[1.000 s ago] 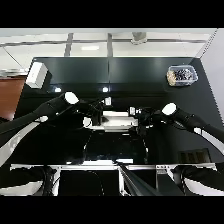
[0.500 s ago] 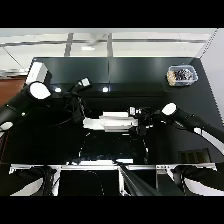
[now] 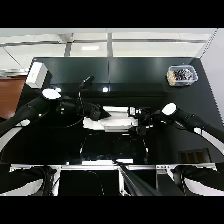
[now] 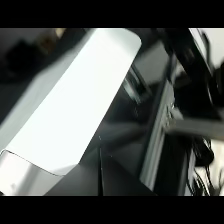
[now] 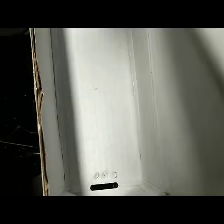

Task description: Fold the box and place the chain.

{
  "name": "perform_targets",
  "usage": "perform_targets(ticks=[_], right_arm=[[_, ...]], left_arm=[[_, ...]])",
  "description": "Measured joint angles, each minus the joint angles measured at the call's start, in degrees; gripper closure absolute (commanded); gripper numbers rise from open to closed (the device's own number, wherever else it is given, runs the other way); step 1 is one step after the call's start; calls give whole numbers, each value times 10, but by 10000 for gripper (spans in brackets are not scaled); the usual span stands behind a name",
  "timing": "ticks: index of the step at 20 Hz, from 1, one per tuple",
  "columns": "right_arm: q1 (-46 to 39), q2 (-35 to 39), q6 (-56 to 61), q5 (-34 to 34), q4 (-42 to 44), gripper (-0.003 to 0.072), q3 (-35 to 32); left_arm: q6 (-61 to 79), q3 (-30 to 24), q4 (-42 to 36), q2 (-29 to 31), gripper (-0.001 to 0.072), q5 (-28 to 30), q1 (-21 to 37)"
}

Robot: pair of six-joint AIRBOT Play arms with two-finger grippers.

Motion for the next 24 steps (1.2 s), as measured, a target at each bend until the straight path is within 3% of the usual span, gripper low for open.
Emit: perform_targets(ticks=[6, 16, 19, 24], right_arm=[[0, 0, 0, 0, 0, 446, 0], [0, 0, -1, 0, 0, 446, 0], [0, 0, -2, 0, 0, 446, 0], [0, 0, -1, 0, 0, 446, 0]], left_arm=[[15, -2, -21, -59, 684, 99, 10], [18, -2, 3, -113, 685, 104, 22], [20, 6, 35, -93, 686, 100, 53], [20, 7, 77, 20, 686, 43, 123]])
